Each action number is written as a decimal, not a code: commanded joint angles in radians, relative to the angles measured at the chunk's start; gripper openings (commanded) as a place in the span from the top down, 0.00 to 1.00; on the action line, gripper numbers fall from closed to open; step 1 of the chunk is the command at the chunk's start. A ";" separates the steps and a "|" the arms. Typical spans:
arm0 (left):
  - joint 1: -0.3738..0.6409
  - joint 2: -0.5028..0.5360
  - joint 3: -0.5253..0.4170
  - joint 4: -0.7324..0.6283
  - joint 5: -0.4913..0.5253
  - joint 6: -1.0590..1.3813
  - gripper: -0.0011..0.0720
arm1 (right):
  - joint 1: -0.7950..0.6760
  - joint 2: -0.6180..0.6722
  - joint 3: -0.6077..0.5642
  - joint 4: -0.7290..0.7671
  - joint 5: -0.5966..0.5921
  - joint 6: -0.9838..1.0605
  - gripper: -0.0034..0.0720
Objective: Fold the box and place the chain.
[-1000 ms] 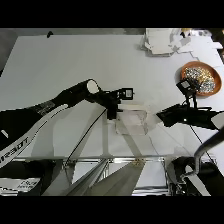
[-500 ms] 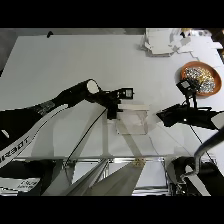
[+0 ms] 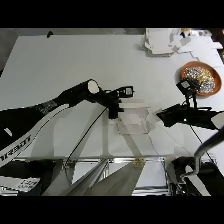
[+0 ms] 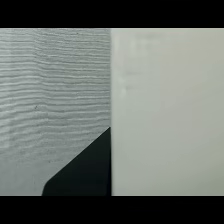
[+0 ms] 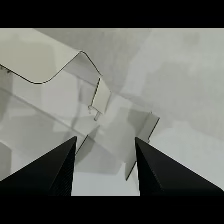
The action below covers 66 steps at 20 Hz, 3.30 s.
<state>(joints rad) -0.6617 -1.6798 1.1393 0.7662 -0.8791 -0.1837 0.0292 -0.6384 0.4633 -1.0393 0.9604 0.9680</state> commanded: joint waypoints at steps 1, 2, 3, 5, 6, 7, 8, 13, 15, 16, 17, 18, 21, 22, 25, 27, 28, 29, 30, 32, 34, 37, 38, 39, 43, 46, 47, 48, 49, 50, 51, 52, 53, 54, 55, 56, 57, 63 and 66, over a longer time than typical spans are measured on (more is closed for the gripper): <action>-0.001 0.015 0.000 0.014 -0.002 -0.002 0.98 | 0.001 0.000 0.001 0.000 0.000 0.000 0.41; -0.001 0.028 0.000 0.024 0.003 0.000 0.99 | 0.001 0.000 0.001 0.000 0.000 0.000 0.41; -0.001 0.040 0.000 0.044 0.009 0.000 0.98 | 0.001 0.000 0.001 0.000 0.000 0.000 0.41; -0.001 0.054 0.000 0.078 0.012 0.000 0.98 | 0.001 0.000 0.001 0.000 0.000 0.000 0.41; -0.001 0.054 0.000 0.081 0.012 0.000 0.98 | 0.001 0.000 0.001 0.000 0.000 0.000 0.41; -0.001 0.054 0.000 0.081 0.012 0.000 0.98 | 0.001 0.000 0.001 0.000 0.000 0.000 0.41; -0.002 0.054 0.000 0.080 0.012 0.000 0.98 | 0.001 0.000 0.001 0.000 0.000 0.000 0.41; -0.007 0.045 0.000 0.074 0.012 -0.001 0.98 | 0.001 0.000 0.001 -0.001 0.000 0.000 0.41; -0.010 0.032 0.000 0.063 0.012 -0.001 0.98 | 0.001 0.000 0.001 -0.002 0.000 0.000 0.41; -0.013 0.028 0.000 0.058 0.013 0.000 0.98 | 0.001 0.000 0.001 -0.003 0.001 0.000 0.41; -0.014 0.027 0.000 0.057 0.012 0.000 0.98 | 0.001 0.000 0.001 -0.003 0.001 0.000 0.41; -0.014 0.027 0.000 0.058 0.012 0.000 0.98 | 0.001 0.000 0.001 -0.003 0.001 0.000 0.41; -0.013 0.027 0.000 0.060 0.011 0.000 0.98 | 0.001 0.000 0.001 -0.003 0.001 0.000 0.41; -0.013 0.027 0.000 0.061 0.011 0.000 0.98 | 0.001 0.000 0.001 -0.003 0.001 0.000 0.41; -0.013 0.027 0.000 0.061 0.010 -0.001 0.97 | 0.001 0.000 0.001 -0.003 0.000 0.000 0.41; -0.013 0.027 0.000 0.061 0.007 -0.001 0.97 | 0.001 0.000 0.001 -0.003 0.000 0.000 0.41; -0.013 0.027 -0.001 0.061 0.008 0.000 0.97 | 0.001 0.000 0.001 -0.003 0.000 0.000 0.41; -0.013 0.027 0.000 0.061 0.008 0.000 0.97 | 0.001 0.000 0.001 -0.003 0.000 0.000 0.41; -0.013 0.027 0.000 0.061 0.013 0.000 0.98 | 0.001 0.000 0.001 -0.003 0.000 0.000 0.41; -0.013 0.027 0.000 0.061 0.016 0.000 0.98 | 0.001 0.000 0.001 -0.003 0.000 0.000 0.41; -0.013 0.027 0.000 0.061 0.015 0.000 0.98 | 0.001 0.000 0.001 -0.004 0.000 0.000 0.41; -0.013 0.025 -0.001 0.061 0.015 0.000 0.97 | 0.001 0.000 0.001 -0.005 0.000 0.000 0.41; -0.013 0.024 0.000 0.061 0.015 0.000 0.97 | 0.001 0.000 0.001 -0.008 0.000 0.000 0.41; -0.013 0.023 0.000 0.061 0.014 0.000 0.97 | 0.001 0.000 0.001 -0.010 0.000 0.000 0.41; -0.013 0.024 0.000 0.058 0.008 0.000 0.97 | 0.001 0.000 0.001 -0.007 -0.008 -0.009 0.48; -0.013 0.024 0.000 0.058 0.008 0.000 0.97 | 0.001 0.000 0.001 0.032 0.007 -0.108 0.89; -0.013 0.024 0.000 0.058 0.008 0.000 0.97 | 0.001 0.000 0.001 0.050 0.021 -0.174 0.90; -0.013 0.024 0.000 0.058 0.008 0.000 0.97 | 0.001 0.000 0.001 0.053 0.031 -0.232 0.93; -0.013 0.024 0.000 0.058 0.008 0.000 0.97 | 0.001 -0.002 0.001 0.053 0.037 -0.275 0.93; -0.013 0.024 0.000 0.058 0.008 0.000 0.97 | 0.001 -0.005 0.001 0.054 0.047 -0.319 0.93; -0.013 0.024 0.000 0.058 0.008 0.000 0.97 | 0.001 -0.010 0.001 0.065 0.060 -0.354 0.93; -0.013 0.024 0.000 0.058 0.008 0.000 0.97 | 0.002 -0.015 0.001 0.093 0.087 -0.404 0.93; -0.013 0.024 0.000 0.058 0.008 0.000 0.97 | 0.018 -0.016 0.001 0.127 0.121 -0.470 0.93; -0.013 0.024 0.000 0.058 0.008 0.000 0.97 | 0.055 -0.015 0.001 0.151 0.156 -0.540 0.93; -0.013 0.024 0.000 0.058 0.008 0.000 0.97 | 0.105 -0.012 0.001 0.150 0.167 -0.565 0.93; -0.013 0.024 0.000 0.058 0.008 0.000 0.97 | 0.163 -0.009 0.001 0.113 0.162 -0.566 0.93; -0.013 0.024 0.000 0.058 0.007 0.000 0.97 | 0.231 -0.009 0.001 0.042 0.150 -0.565 0.93; -0.013 0.024 0.000 0.058 0.008 0.000 0.97 | 0.445 -0.011 -0.066 -0.248 -0.024 -0.413 0.93; -0.013 0.024 0.000 0.057 0.007 0.000 0.97 | 0.502 -0.011 -0.141 -0.273 -0.123 -0.418 0.10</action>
<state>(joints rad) -0.6743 -1.6554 1.1393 0.8234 -0.8719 -0.1841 0.4656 -0.6491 0.3809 -1.2427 0.9527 0.5289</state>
